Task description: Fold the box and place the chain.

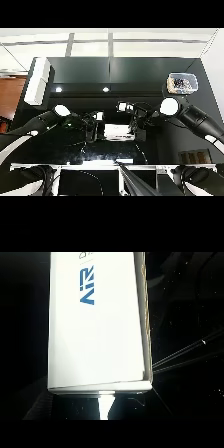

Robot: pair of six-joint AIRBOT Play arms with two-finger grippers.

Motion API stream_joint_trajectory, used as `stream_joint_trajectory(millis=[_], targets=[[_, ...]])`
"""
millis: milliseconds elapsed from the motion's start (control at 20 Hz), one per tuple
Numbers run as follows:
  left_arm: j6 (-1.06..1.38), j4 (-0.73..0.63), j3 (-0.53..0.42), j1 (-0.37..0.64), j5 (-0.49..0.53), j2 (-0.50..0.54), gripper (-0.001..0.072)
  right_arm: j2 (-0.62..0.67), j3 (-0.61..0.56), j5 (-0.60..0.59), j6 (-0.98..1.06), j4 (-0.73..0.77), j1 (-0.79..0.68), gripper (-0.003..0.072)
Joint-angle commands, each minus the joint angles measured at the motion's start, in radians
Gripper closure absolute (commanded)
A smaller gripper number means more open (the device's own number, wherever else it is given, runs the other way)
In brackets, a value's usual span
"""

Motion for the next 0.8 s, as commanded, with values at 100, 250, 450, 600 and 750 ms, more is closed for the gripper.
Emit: stream_joint_trajectory(millis=[100, 250, 450, 600, 750], targets=[[0.0, 0.0, 0.0, -0.001, 0.0, -0.001, 0.0287, -0.001, 0.0, 0.0, 0.002, 0.0, 0.001, 0.0451], [0.0, 0.0, 0.0, -0.001, 0.0, -0.001, 0.0287, -0.001, -0.023, 0.0, 0.002, 0.003, 0.001, 0.0451], [0.0, 0.0, 0.0, -0.001, 0.0, -0.001, 0.0287, -0.001, -0.051, -0.019, 0.003, 0.028, 0.001, 0.0358], [0.0, 0.0, 0.0, -0.001, 0.0, -0.001, 0.0287, -0.001, -0.051, -0.058, 0.016, 0.026, 0.001, 0.0303], [0.0, 0.0, 0.0, -0.001, 0.0, -0.001, 0.0286, 0.018, -0.03, -0.002, 0.09, 0.02, -0.022, 0.0304]])
